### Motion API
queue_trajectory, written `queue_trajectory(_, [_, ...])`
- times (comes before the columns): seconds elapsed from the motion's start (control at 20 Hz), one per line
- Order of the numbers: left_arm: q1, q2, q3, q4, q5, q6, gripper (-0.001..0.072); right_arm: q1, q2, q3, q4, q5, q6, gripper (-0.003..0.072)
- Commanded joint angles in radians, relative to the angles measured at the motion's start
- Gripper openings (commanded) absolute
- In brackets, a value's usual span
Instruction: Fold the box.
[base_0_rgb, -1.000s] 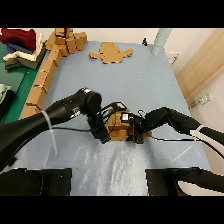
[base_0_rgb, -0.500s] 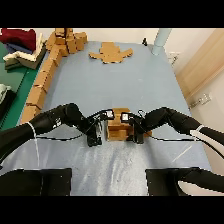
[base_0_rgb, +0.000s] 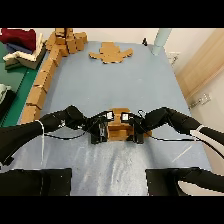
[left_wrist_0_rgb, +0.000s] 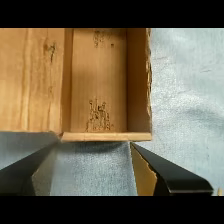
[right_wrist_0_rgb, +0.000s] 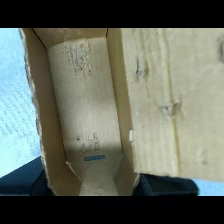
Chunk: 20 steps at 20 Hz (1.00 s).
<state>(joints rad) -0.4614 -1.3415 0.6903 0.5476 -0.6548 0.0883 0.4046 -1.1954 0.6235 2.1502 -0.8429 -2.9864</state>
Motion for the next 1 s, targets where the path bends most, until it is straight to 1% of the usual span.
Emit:
queue_trajectory(0.0, [0.000,-0.010,-0.002,-0.033,0.020,0.031,0.0694,0.000,0.000,0.000,0.000,0.000,0.000,0.0593])
queue_trajectory(0.15, [-0.014,-0.010,-0.002,-0.051,0.023,0.032,0.0694,0.000,0.000,0.000,0.000,0.000,0.000,0.0592])
queue_trajectory(0.3, [-0.031,-0.010,-0.002,-0.062,0.063,0.032,0.0694,0.000,0.000,0.000,0.000,0.000,0.000,0.0593])
queue_trajectory(0.55, [-0.020,-0.009,-0.002,-0.051,0.052,0.027,0.0694,0.000,0.000,0.000,0.000,0.000,0.000,0.0593])
queue_trajectory(0.8, [-0.004,0.006,-0.005,-0.032,-0.006,0.023,0.0694,0.000,0.000,0.000,0.000,0.000,0.000,0.0593])
queue_trajectory(0.95, [-0.004,0.014,-0.016,-0.016,-0.003,0.024,0.0702,0.000,0.000,0.000,0.000,0.000,0.000,0.0593])
